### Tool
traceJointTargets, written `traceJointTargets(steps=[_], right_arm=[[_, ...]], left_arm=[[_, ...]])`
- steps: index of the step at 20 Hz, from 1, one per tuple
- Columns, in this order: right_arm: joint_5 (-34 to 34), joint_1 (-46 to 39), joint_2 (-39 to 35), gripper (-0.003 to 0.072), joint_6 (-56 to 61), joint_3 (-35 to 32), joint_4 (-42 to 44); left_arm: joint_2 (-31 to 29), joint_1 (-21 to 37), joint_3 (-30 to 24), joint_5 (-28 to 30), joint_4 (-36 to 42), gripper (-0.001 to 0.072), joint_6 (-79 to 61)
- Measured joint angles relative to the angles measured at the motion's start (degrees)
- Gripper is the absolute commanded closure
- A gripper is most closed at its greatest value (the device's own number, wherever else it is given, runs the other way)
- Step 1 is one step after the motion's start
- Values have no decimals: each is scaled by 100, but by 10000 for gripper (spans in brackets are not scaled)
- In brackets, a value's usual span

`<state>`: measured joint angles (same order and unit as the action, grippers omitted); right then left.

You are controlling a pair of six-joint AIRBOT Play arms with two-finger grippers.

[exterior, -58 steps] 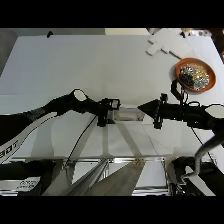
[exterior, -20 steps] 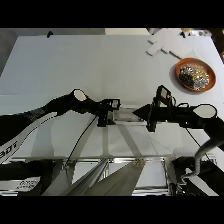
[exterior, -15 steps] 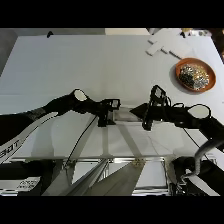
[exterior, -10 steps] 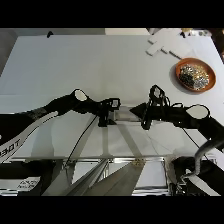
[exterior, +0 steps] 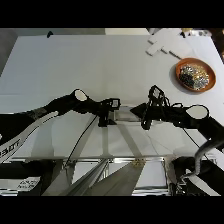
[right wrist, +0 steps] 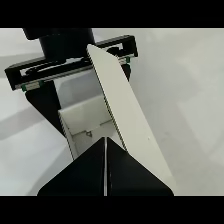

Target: Fold the box and place the chain.

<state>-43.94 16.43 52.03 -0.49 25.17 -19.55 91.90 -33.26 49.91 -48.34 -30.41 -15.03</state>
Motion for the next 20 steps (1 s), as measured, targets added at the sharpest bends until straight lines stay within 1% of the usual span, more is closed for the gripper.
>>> traceJointTargets(steps=[3, 8, 10, 15, 18, 20], right_arm=[[262, 2, 11, 676, 7, 0, -59], [1261, 2, 48, 676, 251, 0, -17], [1480, 2, 195, 675, 323, 0, -13], [1801, 2, 850, 673, 584, 4, 24], [1886, 2, 999, 673, 780, 4, 28], [1873, 2, 973, 673, 826, 4, 26]], left_arm=[[0, 0, 0, 2, -4, 701, 2], [0, 0, 0, 4, -4, 701, 4], [0, 0, 0, 4, -4, 701, 4], [2, -2, 0, 11, -7, 701, 4], [2, 0, 0, 13, -7, 701, 4], [2, 0, 0, 13, -7, 701, 4]])
